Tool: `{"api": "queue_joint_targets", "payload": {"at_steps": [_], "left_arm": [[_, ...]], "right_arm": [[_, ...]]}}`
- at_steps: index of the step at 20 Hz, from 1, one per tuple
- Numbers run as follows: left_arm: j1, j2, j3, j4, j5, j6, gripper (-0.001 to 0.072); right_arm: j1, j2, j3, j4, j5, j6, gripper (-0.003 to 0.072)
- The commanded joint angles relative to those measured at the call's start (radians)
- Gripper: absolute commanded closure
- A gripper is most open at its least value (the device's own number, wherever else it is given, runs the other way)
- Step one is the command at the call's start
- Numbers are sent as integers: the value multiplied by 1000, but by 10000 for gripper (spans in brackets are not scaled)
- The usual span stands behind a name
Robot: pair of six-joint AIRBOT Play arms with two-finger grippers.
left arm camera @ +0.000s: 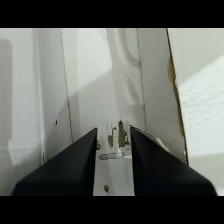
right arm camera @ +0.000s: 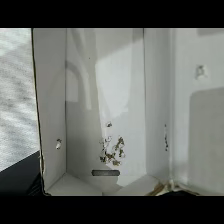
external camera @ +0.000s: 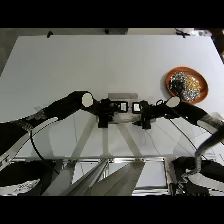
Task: Fold the box and place the chain.
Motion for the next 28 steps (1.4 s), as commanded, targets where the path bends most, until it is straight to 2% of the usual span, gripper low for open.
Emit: {"api": "queue_joint_targets", "payload": {"at_steps": [1,6,11,12,13,14,16,18,20,23,25,28], "left_arm": [[-1,-2,0,-2,-6,-2,436],[0,58,0,-1,-37,-27,440],[4,189,0,51,-100,-151,445],[7,224,0,95,-100,-229,491],[14,259,0,149,-105,-315,622],[26,291,0,199,-123,-388,707],[78,348,0,261,-183,-546,705],[169,382,-1,264,-264,-695,705],[266,381,-19,257,-327,-786,705],[385,356,-111,153,-292,-898,705],[420,315,-164,60,-265,-902,705],[415,214,-177,-48,-249,-898,705]], "right_arm": [[1,1,0,1,0,1,351],[1,1,0,1,0,1,351],[1,0,0,1,0,1,351],[1,1,0,0,0,1,351],[1,1,0,1,0,1,351],[1,1,0,1,0,1,351],[1,1,0,1,0,1,351],[1,1,0,1,0,1,351],[1,1,0,1,0,1,351],[1,1,0,1,0,1,351],[1,0,0,1,0,1,351],[1,0,0,0,0,1,351]]}}
